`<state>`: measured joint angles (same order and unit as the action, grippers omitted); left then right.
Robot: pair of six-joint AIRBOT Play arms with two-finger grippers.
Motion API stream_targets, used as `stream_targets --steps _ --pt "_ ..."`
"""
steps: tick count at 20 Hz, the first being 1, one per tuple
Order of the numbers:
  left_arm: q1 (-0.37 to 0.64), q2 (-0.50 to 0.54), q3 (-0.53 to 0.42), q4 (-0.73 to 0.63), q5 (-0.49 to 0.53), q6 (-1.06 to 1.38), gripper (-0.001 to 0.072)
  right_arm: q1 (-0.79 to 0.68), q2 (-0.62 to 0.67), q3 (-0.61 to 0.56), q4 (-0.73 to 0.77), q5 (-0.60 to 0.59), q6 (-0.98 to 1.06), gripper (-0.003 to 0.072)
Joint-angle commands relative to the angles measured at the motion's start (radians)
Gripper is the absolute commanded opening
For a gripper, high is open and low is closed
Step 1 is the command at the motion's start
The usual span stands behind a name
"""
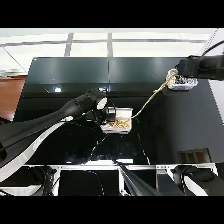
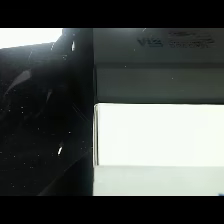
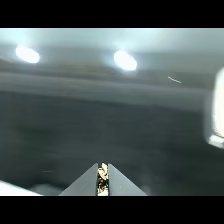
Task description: Fold the box and place the chain.
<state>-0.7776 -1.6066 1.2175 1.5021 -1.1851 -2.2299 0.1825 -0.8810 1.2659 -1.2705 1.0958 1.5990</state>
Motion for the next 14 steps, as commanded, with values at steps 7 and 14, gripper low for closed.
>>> stream_targets --steps 7,14 --pt "0.000 -0.001 0.000 0.000 -0.001 0.000 0.0027 0.089 0.115 0.007 0.639 -0.067 -0.224 0.0020" --pt "0.000 -0.001 0.000 0.000 -0.001 0.000 0.0027 0.228 0.056 -0.126 0.585 -0.055 -0.193 0.0021"
